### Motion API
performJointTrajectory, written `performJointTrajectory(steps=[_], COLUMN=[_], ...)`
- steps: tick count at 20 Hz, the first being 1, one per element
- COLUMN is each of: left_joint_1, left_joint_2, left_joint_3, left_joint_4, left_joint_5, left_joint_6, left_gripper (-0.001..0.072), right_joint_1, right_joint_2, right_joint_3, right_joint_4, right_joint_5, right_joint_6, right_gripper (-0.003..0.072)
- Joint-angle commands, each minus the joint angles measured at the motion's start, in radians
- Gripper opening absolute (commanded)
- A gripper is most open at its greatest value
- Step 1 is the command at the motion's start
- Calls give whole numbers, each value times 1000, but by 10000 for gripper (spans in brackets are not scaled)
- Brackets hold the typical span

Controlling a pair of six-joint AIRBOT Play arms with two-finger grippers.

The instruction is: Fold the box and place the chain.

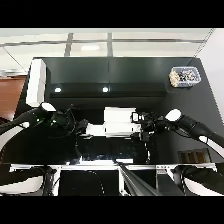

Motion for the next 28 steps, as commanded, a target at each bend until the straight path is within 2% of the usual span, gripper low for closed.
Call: performJointTrajectory(steps=[1,2,3,4,5,12,15,18,20,21,23,28], left_joint_1=[-23,-21,-18,-14,-9,-43,-86,-142,-174,-188,-209,-230], left_joint_2=[-19,-19,-19,-19,-19,-19,-19,-19,-19,-19,-13,15], left_joint_3=[45,61,76,94,111,174,182,199,222,239,269,299], left_joint_4=[-18,-16,-14,-14,-15,-85,-143,-133,-80,-32,41,55], left_joint_5=[-17,-20,-30,-43,-54,-154,-160,-91,-47,-47,-49,-48], left_joint_6=[35,35,35,33,24,6,7,-25,-81,-111,-167,-199], left_gripper=[39,153,311,573,710,707,672,673,672,671,593,593], right_joint_1=[0,0,0,0,0,0,0,0,0,0,0,0], right_joint_2=[0,0,0,0,0,0,0,0,0,0,0,0], right_joint_3=[1,1,1,1,1,1,1,1,1,1,1,1], right_joint_4=[0,0,0,0,0,0,0,0,0,0,0,0], right_joint_5=[0,0,0,0,0,0,0,0,0,0,0,0], right_joint_6=[0,0,0,0,0,0,0,0,0,0,0,0], right_gripper=[129,129,129,129,129,129,129,130,129,129,129,129])
